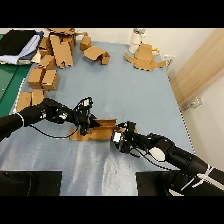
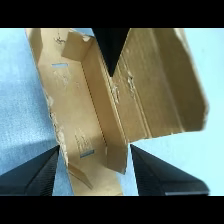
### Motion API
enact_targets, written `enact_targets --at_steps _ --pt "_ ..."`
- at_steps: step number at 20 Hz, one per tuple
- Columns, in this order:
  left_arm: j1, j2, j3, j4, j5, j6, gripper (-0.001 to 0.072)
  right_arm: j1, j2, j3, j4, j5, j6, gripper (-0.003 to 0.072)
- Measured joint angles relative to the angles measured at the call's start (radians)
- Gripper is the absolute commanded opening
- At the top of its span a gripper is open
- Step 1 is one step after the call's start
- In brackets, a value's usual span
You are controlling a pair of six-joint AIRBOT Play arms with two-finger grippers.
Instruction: Fold the box.
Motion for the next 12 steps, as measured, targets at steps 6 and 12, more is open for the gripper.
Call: enact_targets --at_steps 6,12 --pt "0.0 0.0 0.0 0.0 0.0 0.0 0.0013 -0.007 0.0 0.0 -0.004 0.005 0.002 0.0708" --pt "0.0 0.0 0.0 0.0 0.0 0.0 0.0013 -0.038 -0.023 0.0 -0.013 -0.036 0.001 0.0707"
